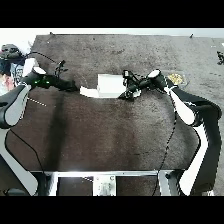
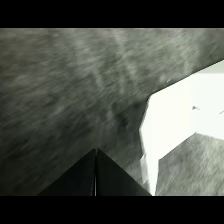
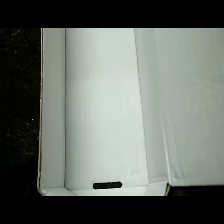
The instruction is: Fold the box and place the chain.
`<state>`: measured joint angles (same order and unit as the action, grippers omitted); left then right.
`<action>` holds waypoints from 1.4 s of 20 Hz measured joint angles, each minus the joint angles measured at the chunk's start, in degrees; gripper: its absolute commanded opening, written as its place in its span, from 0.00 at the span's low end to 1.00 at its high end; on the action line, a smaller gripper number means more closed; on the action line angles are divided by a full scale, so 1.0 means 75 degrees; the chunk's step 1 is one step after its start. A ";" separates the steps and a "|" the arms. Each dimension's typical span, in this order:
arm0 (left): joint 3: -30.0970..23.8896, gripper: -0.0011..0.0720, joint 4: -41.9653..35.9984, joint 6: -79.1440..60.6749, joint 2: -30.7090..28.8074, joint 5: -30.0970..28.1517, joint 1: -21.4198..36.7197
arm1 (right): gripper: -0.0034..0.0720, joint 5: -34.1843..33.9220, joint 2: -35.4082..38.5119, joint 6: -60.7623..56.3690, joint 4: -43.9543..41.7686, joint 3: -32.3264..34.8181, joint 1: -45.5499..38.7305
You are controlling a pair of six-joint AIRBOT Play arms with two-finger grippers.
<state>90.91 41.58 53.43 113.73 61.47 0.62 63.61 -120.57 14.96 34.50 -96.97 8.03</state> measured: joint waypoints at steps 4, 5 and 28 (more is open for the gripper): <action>-0.0114 0.03 -0.0321 -0.0038 0.0009 -0.0169 -0.0402 | 0.63 0.0000 0.0000 0.0000 0.0000 0.0000 0.0000; -0.0125 0.03 -0.0405 -0.0035 0.0047 -0.0207 -0.0490 | 0.63 0.0003 0.0000 0.0000 0.0000 0.0000 0.0000; 0.0181 0.42 -0.2824 -0.0551 0.0274 0.0408 -0.1107 | 0.63 0.0003 0.0000 -0.0003 0.0000 0.0000 0.0000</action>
